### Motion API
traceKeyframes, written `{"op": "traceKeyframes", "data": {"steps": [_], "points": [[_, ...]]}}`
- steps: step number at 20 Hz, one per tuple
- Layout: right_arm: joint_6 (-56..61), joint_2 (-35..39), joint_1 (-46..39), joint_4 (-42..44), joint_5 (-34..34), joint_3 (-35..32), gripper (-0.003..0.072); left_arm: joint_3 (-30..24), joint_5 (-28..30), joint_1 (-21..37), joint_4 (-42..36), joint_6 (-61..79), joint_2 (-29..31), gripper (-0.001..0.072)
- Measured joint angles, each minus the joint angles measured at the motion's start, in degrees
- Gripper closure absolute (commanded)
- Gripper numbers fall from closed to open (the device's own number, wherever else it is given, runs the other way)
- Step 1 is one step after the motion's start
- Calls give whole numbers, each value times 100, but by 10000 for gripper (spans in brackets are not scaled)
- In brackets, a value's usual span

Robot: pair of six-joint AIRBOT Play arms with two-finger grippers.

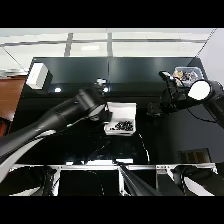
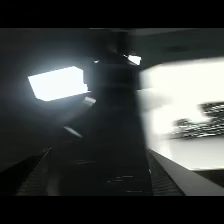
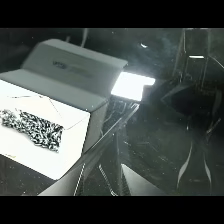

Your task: Fold the box and place the chain.

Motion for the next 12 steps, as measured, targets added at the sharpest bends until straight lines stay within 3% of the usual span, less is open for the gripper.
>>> {"op": "traceKeyframes", "data": {"steps": [3,5,8,12], "points": [[-2,0,0,-13,-31,0,410,-879,-225,833,501,133,890,17],[-2,0,0,-13,-39,0,410,-1655,190,1735,-28,374,1399,18],[2,0,2,-7,-44,-2,410,-2704,1355,2933,-2212,2210,1840,17],[68,0,2,-2,-39,0,410,-3447,2044,3585,-4874,6426,1958,-4]]}}
